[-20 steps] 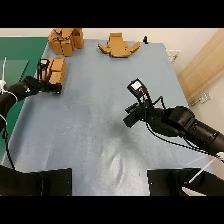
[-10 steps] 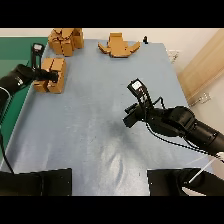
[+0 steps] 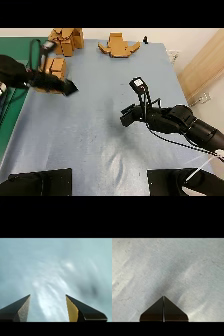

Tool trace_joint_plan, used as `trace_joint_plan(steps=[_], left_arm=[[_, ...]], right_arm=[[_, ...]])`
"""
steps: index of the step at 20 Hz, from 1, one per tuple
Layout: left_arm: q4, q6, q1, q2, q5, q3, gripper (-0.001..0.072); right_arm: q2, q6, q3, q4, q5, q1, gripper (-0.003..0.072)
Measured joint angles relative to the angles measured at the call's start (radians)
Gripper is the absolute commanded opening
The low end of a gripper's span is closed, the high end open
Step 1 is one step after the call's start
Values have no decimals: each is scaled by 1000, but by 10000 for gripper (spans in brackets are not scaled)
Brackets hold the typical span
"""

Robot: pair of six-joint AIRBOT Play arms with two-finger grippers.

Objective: Fold the box.

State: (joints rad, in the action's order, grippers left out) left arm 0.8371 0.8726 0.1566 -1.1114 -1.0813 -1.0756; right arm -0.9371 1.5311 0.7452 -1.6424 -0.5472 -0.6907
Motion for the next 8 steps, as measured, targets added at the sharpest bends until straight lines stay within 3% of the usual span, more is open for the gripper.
trace_joint_plan(steps=[4, 8], left_arm=[[-29, 21, 114, 143, 4, 143, 695], [-40, 37, 162, 219, 38, 198, 695]], right_arm=[[-2, 11, 0, -19, 3, 3, 17], [-2, 13, 1, -26, 4, 3, 17]])
